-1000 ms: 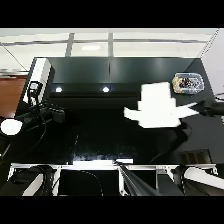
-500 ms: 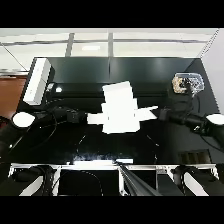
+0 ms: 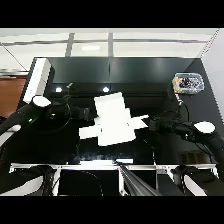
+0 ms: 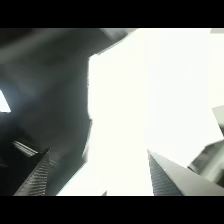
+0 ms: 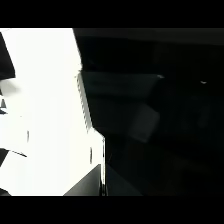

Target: Fold the box and place the chain.

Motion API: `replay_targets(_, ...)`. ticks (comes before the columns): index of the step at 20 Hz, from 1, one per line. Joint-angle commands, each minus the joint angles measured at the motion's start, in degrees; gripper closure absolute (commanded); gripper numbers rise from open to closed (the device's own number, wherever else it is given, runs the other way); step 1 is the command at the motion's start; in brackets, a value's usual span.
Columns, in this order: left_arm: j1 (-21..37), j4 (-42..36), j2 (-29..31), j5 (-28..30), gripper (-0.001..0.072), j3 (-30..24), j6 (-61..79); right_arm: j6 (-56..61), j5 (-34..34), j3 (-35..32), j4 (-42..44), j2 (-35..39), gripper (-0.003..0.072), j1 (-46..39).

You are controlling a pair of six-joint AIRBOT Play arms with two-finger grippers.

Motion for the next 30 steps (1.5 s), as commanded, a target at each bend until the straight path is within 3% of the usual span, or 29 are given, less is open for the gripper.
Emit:
replay_targets(1, 0.00, -8.74, -8.87, -8.52, 0.0002, 3.58, 10.75, 0.02, -0.15, -0.17, -0.04, 0.13, 0.0676, 0.68)
replay_targets(8, 0.04, -8.50, -18.18, -20.41, 0.0035, 9.73, 20.17, 0.17, 1.36, -0.17, -0.09, 0.13, 0.0675, 0.68)
replay_targets(10, -0.52, -3.32, -20.33, -24.68, 0.0118, 12.63, 20.72, 0.17, 1.38, -0.17, -0.15, 0.13, 0.0675, 0.68)
replay_targets(12, -1.44, 1.09, -22.23, -29.07, 0.0287, 14.91, 21.11, 0.17, 1.33, -0.17, -0.63, 0.13, 0.0676, 0.68)
replay_targets(13, -1.55, 2.60, -22.58, -30.34, 0.0417, 15.47, 21.94, 0.20, 1.33, -0.17, -1.31, 0.13, 0.0675, 0.68)
replay_targets(16, -1.42, 4.24, -22.56, -30.91, 0.0681, 15.89, 25.49, 0.22, 1.33, -0.17, -2.62, 0.13, 0.0675, 0.68)
replay_targets(18, -1.49, 4.15, -22.51, -30.82, 0.0684, 16.13, 26.45, 0.22, 1.36, -0.09, -4.02, 0.13, 0.0669, 0.50)
replay_targets(19, -1.49, 4.20, -22.29, -30.69, 0.0685, 16.24, 26.45, 0.24, 1.57, 0.15, -5.20, 0.13, 0.0478, -0.04)
replay_targets(20, -1.53, 4.24, -21.64, -30.10, 0.0685, 16.24, 26.45, 0.28, 2.71, 0.79, -6.43, 0.13, 0.0127, -1.09)
replay_targets(21, -1.62, 4.22, -20.70, -29.29, 0.0686, 16.22, 26.43, 0.26, 5.01, 2.03, -8.31, 0.13, 0.0071, -2.38)
replay_targets(24, -4.00, 4.48, -16.06, -24.33, 0.0687, 15.63, 26.97, 0.24, 15.69, 9.09, -16.06, 0.13, 0.0071, -6.78)
replay_targets(26, -8.72, 6.23, -11.26, -16.11, 0.0687, 12.83, 31.15, 0.17, 21.14, 13.81, -21.05, 0.13, 0.0071, -7.96)
replay_targets(28, -13.16, 6.32, -7.39, -6.93, 0.0685, 9.09, 37.13, 0.17, 21.77, 16.24, -22.69, 0.13, 0.0071, -7.96)
replay_targets(30, -15.39, 6.38, -5.77, -1.33, 0.0685, 6.78, 42.40, 0.17, 18.60, 17.07, -22.32, 0.13, 0.0071, -7.96)
